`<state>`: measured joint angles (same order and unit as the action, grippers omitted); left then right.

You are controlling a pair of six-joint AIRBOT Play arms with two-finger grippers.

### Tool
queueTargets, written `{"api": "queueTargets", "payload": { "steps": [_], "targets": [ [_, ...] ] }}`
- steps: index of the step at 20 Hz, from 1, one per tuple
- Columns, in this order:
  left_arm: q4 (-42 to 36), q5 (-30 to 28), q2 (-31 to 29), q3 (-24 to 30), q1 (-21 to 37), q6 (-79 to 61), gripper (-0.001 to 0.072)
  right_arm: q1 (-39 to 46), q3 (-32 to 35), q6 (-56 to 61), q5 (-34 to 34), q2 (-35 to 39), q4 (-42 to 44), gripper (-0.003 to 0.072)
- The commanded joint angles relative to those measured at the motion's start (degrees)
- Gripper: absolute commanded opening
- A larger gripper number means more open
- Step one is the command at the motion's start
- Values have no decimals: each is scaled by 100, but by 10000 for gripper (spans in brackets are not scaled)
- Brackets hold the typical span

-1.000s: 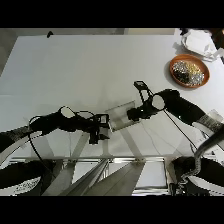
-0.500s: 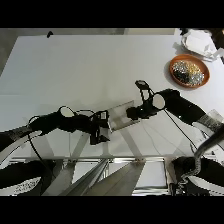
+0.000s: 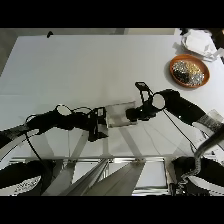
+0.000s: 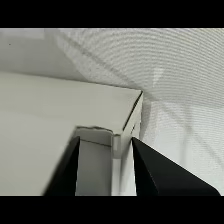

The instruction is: Fold the box and place the chain.

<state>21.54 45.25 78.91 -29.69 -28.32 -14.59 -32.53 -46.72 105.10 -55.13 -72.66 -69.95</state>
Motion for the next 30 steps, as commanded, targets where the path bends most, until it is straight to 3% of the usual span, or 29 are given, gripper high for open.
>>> {"api": "queueTargets", "payload": {
  "steps": [1, 2, 14, 19, 23, 30],
  "targets": [
    [20, -570, -195, -4, 20, -208, 698, 4, -9, -70, -238, 35, -68, 415],
    [20, -590, -278, -4, 20, -214, 700, 4, -9, -94, -269, 68, -90, 457],
    [595, -518, -387, -4, 17, -223, 707, 4, -20, -223, -586, 334, -369, 459],
    [-2, -566, -387, -4, 20, -1257, 695, 4, -20, -319, -763, 909, -463, 460],
    [-15, -584, -387, -4, 17, -1502, 691, 4, -20, -317, -914, 1451, -634, 460],
    [-39, -1029, -387, -4, 20, -1488, 691, 4, -17, -319, -1008, 1635, -680, 460]
  ]
}}
